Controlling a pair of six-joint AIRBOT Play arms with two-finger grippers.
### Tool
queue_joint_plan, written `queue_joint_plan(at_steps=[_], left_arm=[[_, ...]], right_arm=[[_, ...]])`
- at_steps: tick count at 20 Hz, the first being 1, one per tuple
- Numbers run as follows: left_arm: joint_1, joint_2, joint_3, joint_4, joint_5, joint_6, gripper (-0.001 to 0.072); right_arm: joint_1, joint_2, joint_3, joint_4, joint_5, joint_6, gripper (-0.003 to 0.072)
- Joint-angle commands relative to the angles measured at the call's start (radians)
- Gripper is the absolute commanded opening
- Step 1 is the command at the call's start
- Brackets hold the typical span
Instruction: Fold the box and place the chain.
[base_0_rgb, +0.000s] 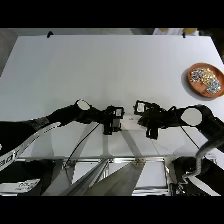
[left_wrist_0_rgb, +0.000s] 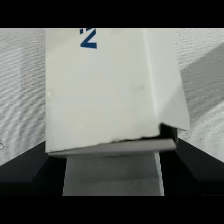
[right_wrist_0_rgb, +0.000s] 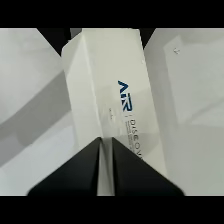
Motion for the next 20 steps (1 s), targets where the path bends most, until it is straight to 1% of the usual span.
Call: queue_joint_plan(at_steps=[1, 2, 3, 4, 6, 8, 9, 11, 13, 14, 17, 20], left_arm=[[0.0, 0.001, 0.001, 0.001, -0.003, 0.0, 0.0313], [0.0, 0.001, 0.001, 0.001, -0.003, 0.0, 0.0313], [0.0, 0.001, 0.001, 0.0, -0.003, 0.0, 0.0313], [0.0, 0.001, 0.0, 0.001, -0.003, 0.0, 0.0313], [0.0, 0.001, 0.001, 0.001, -0.003, 0.0, 0.0313], [0.0, 0.001, 0.001, 0.001, -0.003, 0.0, 0.0313], [0.0, 0.001, 0.001, 0.0, -0.003, 0.0, 0.0313], [0.0, 0.001, 0.0, 0.001, -0.003, 0.0, 0.0313], [0.0, 0.001, 0.001, 0.001, -0.003, 0.0, 0.0313], [0.0, 0.001, 0.001, 0.0, -0.003, 0.0, 0.0313], [0.0, 0.001, 0.001, 0.001, -0.003, 0.0, 0.0313], [0.0, 0.001, 0.001, 0.0, -0.003, 0.0, 0.0313]], right_arm=[[0.0, 0.001, 0.0, 0.032, 0.036, -0.027, 0.0189], [0.0, 0.001, 0.0, 0.03, 0.053, -0.047, 0.02], [0.0, 0.001, 0.0, 0.03, 0.061, -0.065, 0.0245], [0.0, 0.001, 0.0, 0.028, 0.061, -0.068, 0.0268], [0.0, 0.001, 0.0, 0.026, 0.074, -0.093, 0.0281], [0.032, 0.001, 0.0, 0.014, 0.089, -0.092, 0.0281], [0.058, 0.001, 0.0, 0.003, 0.087, -0.092, 0.028], [0.094, 0.001, 0.0, -0.065, 0.042, -0.057, 0.0271], [0.097, 0.001, 0.0, -0.137, -0.017, 0.016, 0.0268], [0.097, 0.001, 0.0, -0.16, -0.032, 0.047, 0.0254], [0.097, 0.001, 0.0, -0.167, -0.04, 0.055, 0.0178], [0.097, 0.003, 0.0, -0.163, -0.05, 0.055, 0.0178]])
